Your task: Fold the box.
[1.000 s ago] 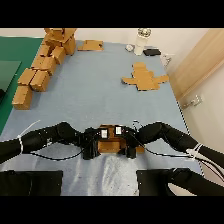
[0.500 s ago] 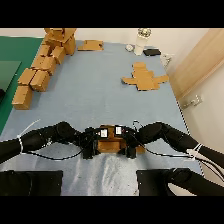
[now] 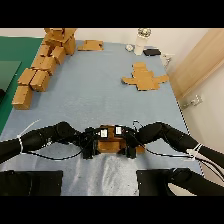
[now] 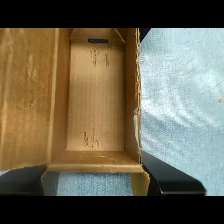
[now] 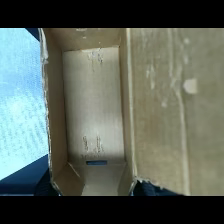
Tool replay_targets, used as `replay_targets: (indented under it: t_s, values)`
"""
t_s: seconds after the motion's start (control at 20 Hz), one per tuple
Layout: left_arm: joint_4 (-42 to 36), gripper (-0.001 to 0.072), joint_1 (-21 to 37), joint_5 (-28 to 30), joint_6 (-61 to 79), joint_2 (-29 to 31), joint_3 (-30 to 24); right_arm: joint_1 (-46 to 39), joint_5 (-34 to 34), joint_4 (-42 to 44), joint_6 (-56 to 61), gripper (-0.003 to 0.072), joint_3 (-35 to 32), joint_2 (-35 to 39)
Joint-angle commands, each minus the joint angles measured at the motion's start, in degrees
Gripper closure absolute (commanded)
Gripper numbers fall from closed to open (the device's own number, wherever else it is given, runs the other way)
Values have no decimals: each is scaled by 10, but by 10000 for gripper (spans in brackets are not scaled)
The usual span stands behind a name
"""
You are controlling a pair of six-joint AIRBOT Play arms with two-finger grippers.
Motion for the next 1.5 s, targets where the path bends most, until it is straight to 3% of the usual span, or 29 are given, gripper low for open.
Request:
replay_targets:
  t_s: [0.0, 0.45, 0.5, 0.55, 0.65, 0.8, 1.05, 1.2, 1.3, 1.45]
  values:
    - [0, 188, 0, 0, 0, 0, 0, 0, 0, 0, 0, 149, 0, 0]
    - [0, 188, 0, 0, 0, 0, 0, 0, -7, -40, 0, 140, 0, 1]
    - [0, 188, 0, 0, 0, 0, 0, 0, -8, -20, 0, 95, 1, 3]
    - [0, 188, 0, 0, 0, 0, 0, 0, -16, 5, 3, -24, 4, 9]
    - [0, 188, 0, 0, 0, 0, 0, 0, -45, -9, 17, -33, 9, 21]
    - [0, 188, 0, 0, 0, 0, 0, 0, -45, -110, 134, -33, 14, 42]
    - [0, 188, 0, 0, 0, 0, 0, 0, -138, -213, 271, -32, 28, 124]
    - [0, 188, 0, 0, 0, 0, 0, 0, -212, -134, 493, -30, 56, 196]
    - [0, 188, 0, 0, 0, 0, 0, 0, -209, -61, 633, -29, 57, 236]
    - [0, 188, 0, 0, 0, 0, 0, 0, -192, -35, 767, -25, 57, 257]
